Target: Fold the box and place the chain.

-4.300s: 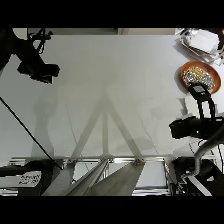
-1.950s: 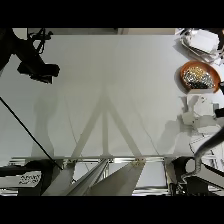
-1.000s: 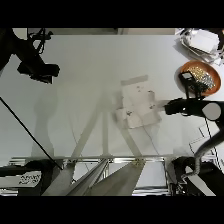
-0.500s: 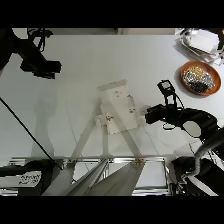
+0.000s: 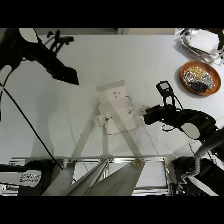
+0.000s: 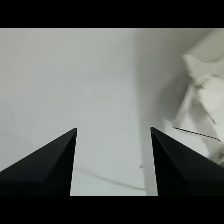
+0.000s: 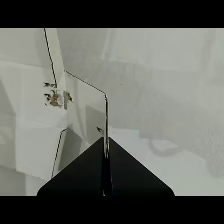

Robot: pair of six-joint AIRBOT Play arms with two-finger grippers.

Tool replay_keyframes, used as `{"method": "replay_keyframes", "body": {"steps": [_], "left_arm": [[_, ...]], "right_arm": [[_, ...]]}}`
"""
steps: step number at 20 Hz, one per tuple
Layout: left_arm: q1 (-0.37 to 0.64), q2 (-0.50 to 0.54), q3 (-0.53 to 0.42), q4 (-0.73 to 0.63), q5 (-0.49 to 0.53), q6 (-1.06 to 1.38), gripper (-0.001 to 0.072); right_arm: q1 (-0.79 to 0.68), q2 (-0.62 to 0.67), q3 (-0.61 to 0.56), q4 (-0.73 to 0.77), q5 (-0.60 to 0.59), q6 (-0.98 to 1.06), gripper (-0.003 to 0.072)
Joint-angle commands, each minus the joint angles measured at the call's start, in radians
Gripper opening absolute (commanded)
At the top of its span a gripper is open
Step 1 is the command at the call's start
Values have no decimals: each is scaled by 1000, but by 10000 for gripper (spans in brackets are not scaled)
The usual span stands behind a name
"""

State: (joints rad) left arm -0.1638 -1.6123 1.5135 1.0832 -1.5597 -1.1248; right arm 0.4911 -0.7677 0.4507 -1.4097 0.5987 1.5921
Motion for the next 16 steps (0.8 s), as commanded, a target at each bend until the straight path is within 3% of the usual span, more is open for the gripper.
{"method": "replay_keyframes", "body": {"steps": [1, 8, 9, 11, 16], "left_arm": [[1, -24, -177, -276, 66, 285, 482], [-6, -24, -424, -534, 210, 650, 490], [-6, -24, -443, -554, 244, 661, 522], [-12, -25, -459, -553, 289, 676, 568], [-113, -27, -459, -550, 401, 680, 568]], "right_arm": [[1, 1, -1, 0, -2, 1, 15], [1, 1, -1, 0, -2, 1, 16], [1, 1, -1, 0, -2, 1, 16], [1, 1, -1, 0, -2, 1, 16], [1, 1, -1, 0, -2, 1, 16]]}}
